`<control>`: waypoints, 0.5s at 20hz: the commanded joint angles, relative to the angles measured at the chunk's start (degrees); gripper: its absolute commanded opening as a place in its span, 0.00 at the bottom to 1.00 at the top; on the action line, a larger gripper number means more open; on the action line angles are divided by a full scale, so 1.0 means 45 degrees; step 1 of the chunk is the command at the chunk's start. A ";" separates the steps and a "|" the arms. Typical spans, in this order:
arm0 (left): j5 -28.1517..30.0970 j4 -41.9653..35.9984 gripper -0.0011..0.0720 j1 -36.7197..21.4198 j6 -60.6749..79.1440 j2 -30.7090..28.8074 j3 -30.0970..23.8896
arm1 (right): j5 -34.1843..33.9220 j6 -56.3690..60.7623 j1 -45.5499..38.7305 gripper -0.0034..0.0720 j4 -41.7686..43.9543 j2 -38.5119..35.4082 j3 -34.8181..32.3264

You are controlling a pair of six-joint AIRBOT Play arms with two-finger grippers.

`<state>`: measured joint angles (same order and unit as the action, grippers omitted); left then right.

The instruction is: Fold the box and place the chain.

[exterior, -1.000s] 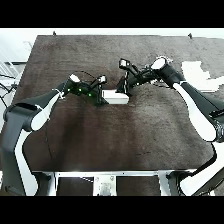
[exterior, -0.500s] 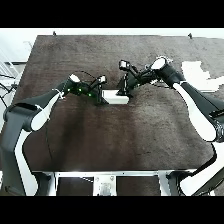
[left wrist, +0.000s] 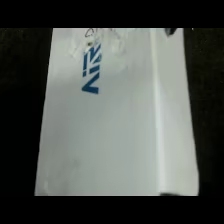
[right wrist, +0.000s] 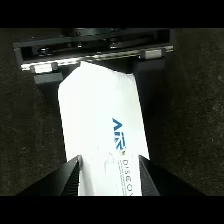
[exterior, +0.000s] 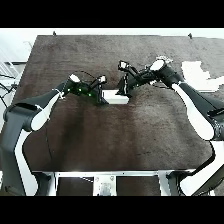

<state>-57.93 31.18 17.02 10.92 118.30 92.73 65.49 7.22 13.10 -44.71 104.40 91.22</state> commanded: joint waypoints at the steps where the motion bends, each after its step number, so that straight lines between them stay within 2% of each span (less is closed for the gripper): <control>1: 0.0000 0.0000 0.56 0.0005 0.0010 -0.0005 0.0000 | -0.0301 0.0005 0.0010 0.59 -0.0024 -0.0053 0.0024; 10: 0.0000 0.0005 0.56 0.0005 0.0005 -0.0005 0.0000 | -0.0083 0.0058 0.0010 0.57 -0.0024 -0.0228 -0.0010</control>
